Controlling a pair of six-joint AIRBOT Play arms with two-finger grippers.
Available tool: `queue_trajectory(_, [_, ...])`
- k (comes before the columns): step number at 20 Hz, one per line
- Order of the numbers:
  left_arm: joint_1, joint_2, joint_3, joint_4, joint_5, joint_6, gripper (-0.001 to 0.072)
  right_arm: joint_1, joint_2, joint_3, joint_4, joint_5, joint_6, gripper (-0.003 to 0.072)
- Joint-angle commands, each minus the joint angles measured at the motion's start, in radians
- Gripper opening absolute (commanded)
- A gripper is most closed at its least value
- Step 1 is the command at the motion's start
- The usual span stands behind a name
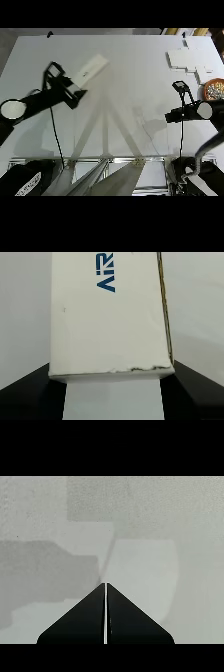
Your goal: Fold the box and place the chain.
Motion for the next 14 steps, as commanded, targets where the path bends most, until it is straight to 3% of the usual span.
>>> queue_trajectory(1, [0.232, 0.031, 0.001, 0.443, -0.009, -0.563, 0.0209, 0.000, 0.001, 0.000, 0.000, 0.001, 0.000, 0.0021])
queue_trajectory(3, [0.329, 0.006, 0.001, 0.652, -0.042, -0.814, 0.0209, 0.000, 0.001, 0.000, 0.000, 0.000, 0.000, 0.0021])
queue_trajectory(5, [0.410, -0.033, 0.001, 0.763, -0.108, -1.008, 0.0210, 0.000, 0.001, 0.000, 0.000, 0.000, 0.000, 0.0021])
queue_trajectory(9, [0.531, -0.150, 0.001, 0.771, -0.261, -1.108, 0.0210, 0.000, 0.001, 0.000, 0.000, 0.000, 0.000, 0.0021])
queue_trajectory(14, [0.544, -0.226, 0.001, 0.772, -0.328, -1.167, 0.0240, 0.000, 0.001, 0.000, 0.000, 0.000, 0.000, 0.0021])
